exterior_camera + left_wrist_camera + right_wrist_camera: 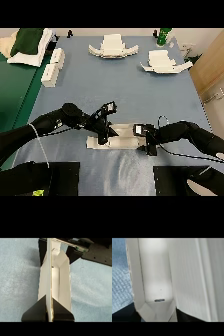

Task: Fold the box.

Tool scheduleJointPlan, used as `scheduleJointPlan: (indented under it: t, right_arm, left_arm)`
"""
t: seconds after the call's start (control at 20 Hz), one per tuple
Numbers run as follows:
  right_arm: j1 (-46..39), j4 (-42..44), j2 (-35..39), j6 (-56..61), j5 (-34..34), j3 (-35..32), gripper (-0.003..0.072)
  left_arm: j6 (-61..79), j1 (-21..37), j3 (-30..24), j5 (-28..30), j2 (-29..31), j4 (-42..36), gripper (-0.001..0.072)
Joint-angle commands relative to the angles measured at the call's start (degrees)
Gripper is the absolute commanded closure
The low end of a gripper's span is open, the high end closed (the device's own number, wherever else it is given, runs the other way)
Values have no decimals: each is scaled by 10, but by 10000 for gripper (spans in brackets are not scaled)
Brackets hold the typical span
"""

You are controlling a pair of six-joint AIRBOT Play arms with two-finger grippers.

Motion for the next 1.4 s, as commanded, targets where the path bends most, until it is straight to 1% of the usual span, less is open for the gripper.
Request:
scheduleJointPlan:
  t: [0.0, 0.35, 0.7, 0.75, 0.8, 0.85, 0.95, 1.05, 1.15, 1.25, 1.3, 1.35]
  right_arm:
    - [0, -2, 1, 0, 0, 1, 209]
    - [0, -2, 1, 0, 0, 1, 209]
    - [0, -2, 1, 0, 0, 1, 209]
    - [0, -2, 1, 0, 0, 1, 209]
    - [0, -2, 1, 0, 0, 1, 209]
    - [0, -2, 1, 0, 0, 1, 208]
    - [0, -3, 1, 0, 0, 1, 209]
    - [0, -3, 1, 0, 0, 1, 208]
    - [0, -3, 1, 0, 0, 1, 209]
    - [0, -3, 1, 0, 0, 1, 208]
    - [0, -3, 1, 0, 0, 1, 208]
    - [0, -3, 1, 0, 0, 1, 209]
  left_arm:
    - [0, 0, 1, 0, 0, 0, 696]
    - [1, -1, 1, 1, 0, 0, 696]
    - [2, -3, 2, 1, 0, -17, 694]
    - [2, -3, 2, 0, 0, -18, 583]
    - [-4, -3, 2, 1, 0, -18, 310]
    - [-17, -1, 2, 1, 0, -18, 278]
    - [-22, 3, 2, -3, 9, -10, 277]
    - [-94, 17, 3, -16, 39, 25, 276]
    - [-214, 42, 3, -63, 88, 98, 276]
    - [-358, 66, 3, -135, 143, 186, 278]
    - [-426, 72, 3, -174, 167, 219, 320]
    - [-479, 72, 3, -205, 185, 236, 502]
